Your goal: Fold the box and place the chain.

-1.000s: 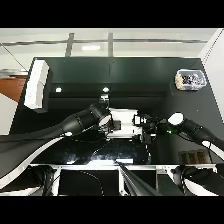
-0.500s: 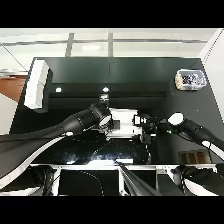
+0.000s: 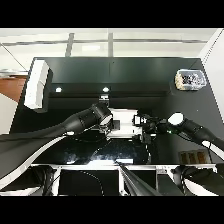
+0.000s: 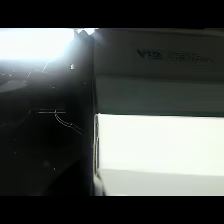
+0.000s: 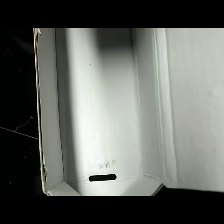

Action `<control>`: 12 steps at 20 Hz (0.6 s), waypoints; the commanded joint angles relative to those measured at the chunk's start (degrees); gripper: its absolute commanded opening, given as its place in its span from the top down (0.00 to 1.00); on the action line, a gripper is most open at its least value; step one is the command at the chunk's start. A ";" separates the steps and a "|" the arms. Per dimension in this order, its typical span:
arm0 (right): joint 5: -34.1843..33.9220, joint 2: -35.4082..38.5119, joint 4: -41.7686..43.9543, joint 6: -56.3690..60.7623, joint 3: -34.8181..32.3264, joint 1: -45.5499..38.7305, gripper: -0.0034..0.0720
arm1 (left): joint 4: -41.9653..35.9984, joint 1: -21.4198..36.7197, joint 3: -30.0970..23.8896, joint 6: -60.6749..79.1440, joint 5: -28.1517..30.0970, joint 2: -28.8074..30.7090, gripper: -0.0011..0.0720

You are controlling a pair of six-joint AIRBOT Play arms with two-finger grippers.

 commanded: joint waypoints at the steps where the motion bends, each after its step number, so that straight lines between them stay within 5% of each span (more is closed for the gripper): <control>1: 0.00 -0.02 0.02 0.02 0.00 0.02 0.38 | 0.50 0.00 0.66 0.15 -1.05 -0.04 0.69; 12: 0.02 -0.02 0.00 0.02 0.00 0.02 0.38 | -0.22 -0.02 0.63 0.15 -0.52 -0.61 0.66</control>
